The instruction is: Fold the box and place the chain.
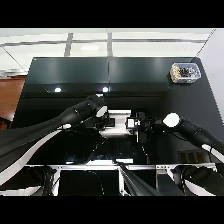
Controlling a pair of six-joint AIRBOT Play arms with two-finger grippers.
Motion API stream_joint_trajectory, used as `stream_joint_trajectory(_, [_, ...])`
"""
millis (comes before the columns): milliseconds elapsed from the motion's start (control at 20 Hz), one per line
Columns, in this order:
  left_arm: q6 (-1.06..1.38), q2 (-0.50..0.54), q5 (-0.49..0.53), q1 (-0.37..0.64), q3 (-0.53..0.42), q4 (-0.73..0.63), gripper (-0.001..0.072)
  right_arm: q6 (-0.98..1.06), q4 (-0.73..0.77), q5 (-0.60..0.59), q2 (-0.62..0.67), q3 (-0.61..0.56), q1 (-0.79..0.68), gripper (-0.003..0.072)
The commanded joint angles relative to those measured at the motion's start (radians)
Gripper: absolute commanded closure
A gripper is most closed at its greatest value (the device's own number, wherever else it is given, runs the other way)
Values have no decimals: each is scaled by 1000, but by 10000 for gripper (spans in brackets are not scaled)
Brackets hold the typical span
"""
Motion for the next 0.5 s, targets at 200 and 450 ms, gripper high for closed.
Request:
stream_joint_trajectory(200, [0, 0, 2, 0, 1, -4, 681, -4, 142, -21, -51, 0, 1, 485])
stream_joint_trajectory(450, [0, 0, 2, 0, 1, -4, 681, -3, 146, -26, -51, 0, 1, 313])
